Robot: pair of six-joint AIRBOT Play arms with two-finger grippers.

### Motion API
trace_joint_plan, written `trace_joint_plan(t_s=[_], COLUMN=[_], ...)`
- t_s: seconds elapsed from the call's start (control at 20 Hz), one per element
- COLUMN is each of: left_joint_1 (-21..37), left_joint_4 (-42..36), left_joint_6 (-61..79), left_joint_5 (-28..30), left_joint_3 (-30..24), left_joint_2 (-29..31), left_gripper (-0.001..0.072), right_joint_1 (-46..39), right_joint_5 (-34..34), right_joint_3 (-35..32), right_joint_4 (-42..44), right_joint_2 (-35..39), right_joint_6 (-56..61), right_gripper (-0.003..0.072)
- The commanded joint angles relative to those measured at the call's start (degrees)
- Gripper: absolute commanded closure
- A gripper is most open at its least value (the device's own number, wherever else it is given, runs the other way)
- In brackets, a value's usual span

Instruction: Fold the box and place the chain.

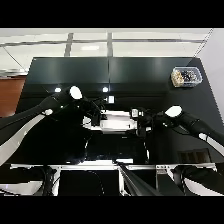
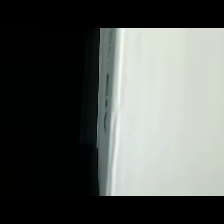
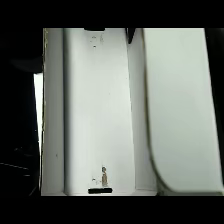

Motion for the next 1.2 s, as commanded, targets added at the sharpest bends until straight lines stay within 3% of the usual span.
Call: trace_joint_plan(t_s=[0.0, 0.3, 1.15], left_joint_1=[0.0, 0.0, 0.0], left_joint_4=[0.02, 0.02, 0.02], left_joint_6=[-0.04, -0.04, -0.07], left_joint_5=[0.15, 0.15, 0.13], left_joint_3=[-0.02, -0.02, -0.02], left_joint_2=[-0.04, -0.04, -0.07], left_gripper=[0.0684, 0.0684, 0.0684], right_joint_1=[0.31, 0.33, 2.95], right_joint_5=[-0.26, -0.5, -3.54], right_joint_3=[0.02, 0.02, 0.13], right_joint_4=[-2.82, -6.86, -5.46], right_joint_2=[-0.37, -0.44, -2.14], right_joint_6=[4.37, 6.38, 5.22], right_gripper=[-0.0016, -0.0016, -0.0014])
